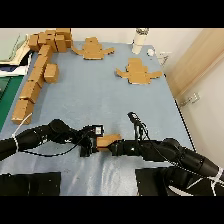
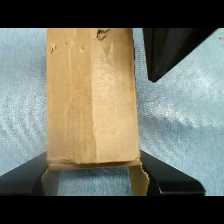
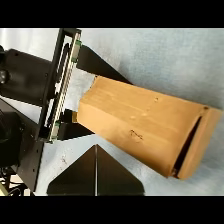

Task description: Fold the box.

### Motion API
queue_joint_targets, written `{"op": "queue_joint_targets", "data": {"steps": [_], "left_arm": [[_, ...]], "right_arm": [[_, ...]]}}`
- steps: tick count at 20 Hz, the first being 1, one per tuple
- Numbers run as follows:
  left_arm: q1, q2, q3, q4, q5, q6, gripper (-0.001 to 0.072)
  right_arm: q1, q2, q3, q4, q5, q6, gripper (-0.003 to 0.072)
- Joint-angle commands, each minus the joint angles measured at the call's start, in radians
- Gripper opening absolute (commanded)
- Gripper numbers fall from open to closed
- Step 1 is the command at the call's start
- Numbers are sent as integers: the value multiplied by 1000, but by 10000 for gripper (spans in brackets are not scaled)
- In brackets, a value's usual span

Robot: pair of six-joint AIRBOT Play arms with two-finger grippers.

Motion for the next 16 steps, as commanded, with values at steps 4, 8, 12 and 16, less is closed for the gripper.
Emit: {"op": "queue_joint_targets", "data": {"steps": [4, 8, 12, 16], "left_arm": [[0, 0, 1, 0, 0, 0, 520], [0, 0, 1, 0, 0, 0, 520], [0, 0, 1, 0, 0, 0, 521], [0, 0, 1, 0, 0, 0, 520]], "right_arm": [[-4, 3, -16, 82, 53, -42, -1], [-4, 2, -33, 79, 64, -42, 0], [-4, 2, -47, 78, 90, -42, 0], [-4, 2, -48, 79, 107, -42, -1]]}}
